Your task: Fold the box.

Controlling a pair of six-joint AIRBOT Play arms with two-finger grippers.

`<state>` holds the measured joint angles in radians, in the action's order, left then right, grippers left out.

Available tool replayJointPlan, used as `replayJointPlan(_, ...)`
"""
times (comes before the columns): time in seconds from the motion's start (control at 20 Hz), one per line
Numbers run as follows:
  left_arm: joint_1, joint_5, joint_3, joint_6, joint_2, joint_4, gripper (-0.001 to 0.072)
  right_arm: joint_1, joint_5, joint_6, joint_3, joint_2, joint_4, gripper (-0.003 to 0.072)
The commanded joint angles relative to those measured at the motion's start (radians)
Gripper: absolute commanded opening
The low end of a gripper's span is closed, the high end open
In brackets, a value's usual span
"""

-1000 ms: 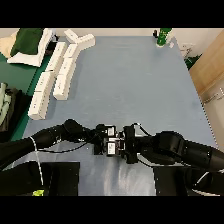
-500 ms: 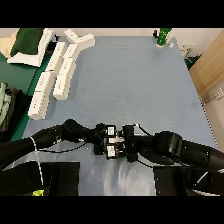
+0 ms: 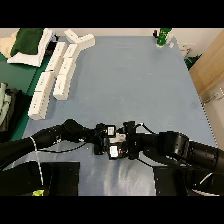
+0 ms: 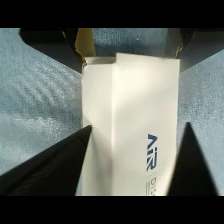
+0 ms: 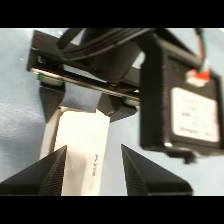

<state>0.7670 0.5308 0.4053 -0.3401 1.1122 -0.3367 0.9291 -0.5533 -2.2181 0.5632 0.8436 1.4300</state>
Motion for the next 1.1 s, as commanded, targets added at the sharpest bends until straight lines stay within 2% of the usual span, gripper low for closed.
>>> replayJointPlan(0.0, 0.000, 0.000, 0.001, -0.001, 0.000, -0.001, 0.0473, -0.001, 0.030, 0.028, 0.000, 0.001, -0.050, 0.0511)
replayJointPlan(0.35, 0.000, 0.000, 0.001, -0.001, 0.000, -0.001, 0.0473, 0.000, 0.030, 0.034, -0.002, 0.078, 0.023, 0.0511)
replayJointPlan(0.8, 0.000, 0.000, 0.001, -0.001, 0.000, -0.001, 0.0473, 0.000, 0.021, 0.034, -0.002, 0.077, 0.078, 0.0511)
replayJointPlan(1.05, 0.000, 0.000, 0.001, -0.001, 0.000, -0.001, 0.0473, 0.000, 0.020, 0.037, -0.002, 0.033, 0.116, 0.0511)
